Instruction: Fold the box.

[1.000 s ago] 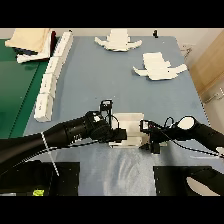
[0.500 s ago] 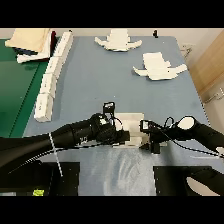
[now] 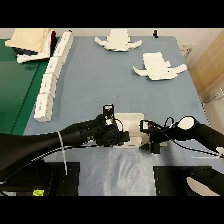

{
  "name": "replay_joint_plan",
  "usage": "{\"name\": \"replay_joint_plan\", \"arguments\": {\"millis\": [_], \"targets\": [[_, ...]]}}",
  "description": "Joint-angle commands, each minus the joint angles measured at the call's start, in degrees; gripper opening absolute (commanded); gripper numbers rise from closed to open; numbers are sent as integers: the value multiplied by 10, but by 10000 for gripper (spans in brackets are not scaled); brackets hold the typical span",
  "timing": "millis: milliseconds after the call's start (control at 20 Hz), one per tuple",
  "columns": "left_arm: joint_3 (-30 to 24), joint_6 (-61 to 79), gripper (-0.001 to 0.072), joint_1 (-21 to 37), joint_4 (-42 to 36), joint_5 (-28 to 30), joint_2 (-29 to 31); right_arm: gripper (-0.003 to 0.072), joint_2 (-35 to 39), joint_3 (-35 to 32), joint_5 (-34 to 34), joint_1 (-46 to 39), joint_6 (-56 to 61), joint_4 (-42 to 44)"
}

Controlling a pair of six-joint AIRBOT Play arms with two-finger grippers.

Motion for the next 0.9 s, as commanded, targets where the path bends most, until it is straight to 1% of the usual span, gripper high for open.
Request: {"name": "replay_joint_plan", "arguments": {"millis": [0, 150, 200, 400, 450, 500, 750, 800, 850], "targets": [[42, -7, 302, 0, 27, -62, -34, 530, 0, 0, 0, 0, 0, 0], [88, -6, 302, 0, 60, -130, -60, 530, 0, 0, 0, 0, 0, 0], [96, -4, 302, -1, 60, -137, -67, 530, 0, 0, 0, 0, 0, 0], [99, -4, 294, -4, 56, -136, -81, 530, 0, 0, 0, 0, 0, 0], [99, -4, 280, -5, 56, -136, -84, 530, 0, 0, 0, 0, 0, 0], [99, -4, 226, -6, 54, -136, -89, 530, 0, 0, 0, 0, 0, 0], [99, -8, 224, -15, 54, -135, -106, 530, 0, 0, 0, 0, 0, 0], [99, -9, 87, -15, 54, -135, -108, 530, 0, 0, 0, 0, 0, 0], [99, -9, 44, -15, 54, -136, -108, 530, 0, 0, 0, 0, 0, 0]]}}
